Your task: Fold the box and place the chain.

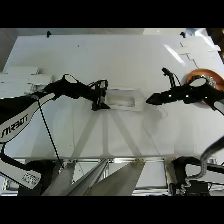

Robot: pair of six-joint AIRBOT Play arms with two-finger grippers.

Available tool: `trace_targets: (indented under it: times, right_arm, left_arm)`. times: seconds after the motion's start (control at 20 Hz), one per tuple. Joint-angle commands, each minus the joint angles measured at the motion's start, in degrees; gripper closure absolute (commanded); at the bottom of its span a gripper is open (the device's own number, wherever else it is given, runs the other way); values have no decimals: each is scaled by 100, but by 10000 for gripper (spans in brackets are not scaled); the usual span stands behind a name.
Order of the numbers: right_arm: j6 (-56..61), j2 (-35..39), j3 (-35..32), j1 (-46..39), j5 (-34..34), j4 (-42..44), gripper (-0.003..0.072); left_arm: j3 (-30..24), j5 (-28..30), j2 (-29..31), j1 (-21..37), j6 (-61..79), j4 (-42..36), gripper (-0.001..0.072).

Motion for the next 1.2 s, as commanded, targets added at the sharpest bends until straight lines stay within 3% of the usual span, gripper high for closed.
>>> trace_targets:
  times: [0.0, 0.5, 1.15]
  right_arm:
    - [118, -7, -2, -221, -109, -352, 677]
    - [83, -643, -2, 131, -205, 52, 680]
    - [-507, -774, -2, 369, 625, 1176, 677]
  left_arm:
    - [2, 2, 2, 2, 2, 4, 432]
    - [2, 0, 2, 2, 0, 4, 432]
    - [2, 2, 2, 2, 0, 4, 432]
